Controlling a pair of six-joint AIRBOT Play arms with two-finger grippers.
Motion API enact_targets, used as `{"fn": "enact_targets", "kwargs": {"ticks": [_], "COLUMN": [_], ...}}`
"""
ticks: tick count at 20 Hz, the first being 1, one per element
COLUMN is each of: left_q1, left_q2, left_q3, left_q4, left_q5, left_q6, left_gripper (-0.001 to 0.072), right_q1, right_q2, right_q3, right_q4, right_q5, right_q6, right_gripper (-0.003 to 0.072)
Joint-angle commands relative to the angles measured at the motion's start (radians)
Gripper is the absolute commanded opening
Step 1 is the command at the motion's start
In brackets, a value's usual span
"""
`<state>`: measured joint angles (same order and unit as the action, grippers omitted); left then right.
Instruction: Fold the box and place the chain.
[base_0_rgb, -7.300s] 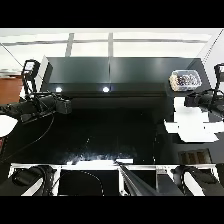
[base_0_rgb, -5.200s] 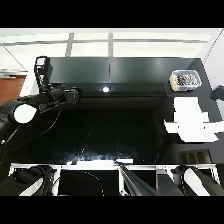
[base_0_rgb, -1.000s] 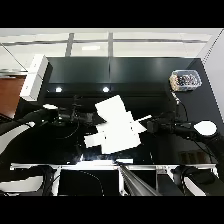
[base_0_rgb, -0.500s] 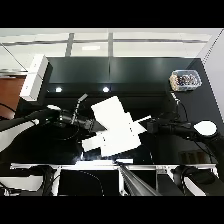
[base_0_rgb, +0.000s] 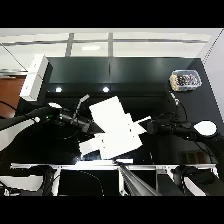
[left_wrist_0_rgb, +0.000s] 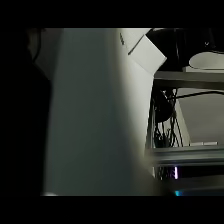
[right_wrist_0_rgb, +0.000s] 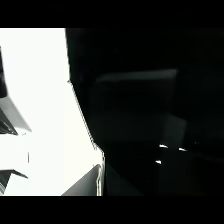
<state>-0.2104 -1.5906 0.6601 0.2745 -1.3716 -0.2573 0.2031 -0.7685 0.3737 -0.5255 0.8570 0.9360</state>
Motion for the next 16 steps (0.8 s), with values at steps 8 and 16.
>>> {"fn": "enact_targets", "kwargs": {"ticks": [8, 16], "left_q1": [0.000, -0.148], "left_q2": [0.001, 0.210], "left_q3": [0.041, 0.106], "left_q4": [0.084, 0.175], "left_q5": [-0.023, 0.192], "left_q6": [0.053, 0.226], "left_gripper": [0.0022, 0.0020], "right_q1": [-0.084, -0.240], "right_q2": [0.001, 0.001], "right_q3": [0.077, 0.357], "right_q4": [-0.097, -0.737], "right_q5": [0.063, 0.175], "right_q6": [0.055, 0.043], "right_gripper": [0.0701, 0.0701]}}
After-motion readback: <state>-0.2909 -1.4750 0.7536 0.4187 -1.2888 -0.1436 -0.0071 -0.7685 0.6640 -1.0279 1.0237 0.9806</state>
